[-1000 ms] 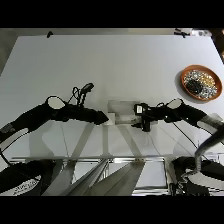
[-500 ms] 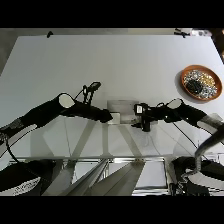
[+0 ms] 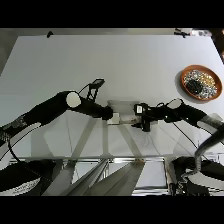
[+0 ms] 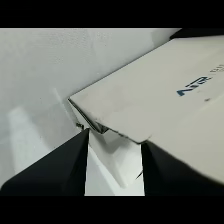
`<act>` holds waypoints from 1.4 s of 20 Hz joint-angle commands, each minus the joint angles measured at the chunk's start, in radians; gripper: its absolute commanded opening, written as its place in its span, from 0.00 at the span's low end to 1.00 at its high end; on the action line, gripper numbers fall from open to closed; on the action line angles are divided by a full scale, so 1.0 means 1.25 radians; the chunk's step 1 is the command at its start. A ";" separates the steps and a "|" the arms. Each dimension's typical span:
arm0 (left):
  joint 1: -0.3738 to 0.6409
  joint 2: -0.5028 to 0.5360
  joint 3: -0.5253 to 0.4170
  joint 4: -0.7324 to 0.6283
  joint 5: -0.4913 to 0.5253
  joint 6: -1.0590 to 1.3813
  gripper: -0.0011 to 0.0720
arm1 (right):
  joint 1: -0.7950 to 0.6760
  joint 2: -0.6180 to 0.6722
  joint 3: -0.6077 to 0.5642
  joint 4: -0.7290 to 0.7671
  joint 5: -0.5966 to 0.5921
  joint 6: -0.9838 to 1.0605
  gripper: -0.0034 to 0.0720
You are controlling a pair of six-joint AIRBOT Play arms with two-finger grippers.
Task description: Fold the box and place the chain.
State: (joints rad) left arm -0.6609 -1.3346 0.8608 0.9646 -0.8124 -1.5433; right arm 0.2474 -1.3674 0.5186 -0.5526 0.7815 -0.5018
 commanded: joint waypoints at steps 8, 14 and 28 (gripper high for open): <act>-0.117 -0.137 0.181 0.202 -0.144 -0.311 0.49 | 0.001 0.000 0.000 0.000 0.000 0.000 0.59; -0.125 -0.146 0.196 0.280 -0.245 -0.424 0.49 | 0.001 0.000 0.000 0.000 0.000 0.000 0.59; -0.131 -0.122 0.196 0.283 -0.225 -0.512 0.49 | 0.001 0.000 0.000 0.000 0.000 0.000 0.59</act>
State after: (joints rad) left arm -0.8211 -1.4876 1.1046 1.3163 -1.1412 -2.1647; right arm 0.2474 -1.3674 0.5182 -0.5533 0.7811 -0.5022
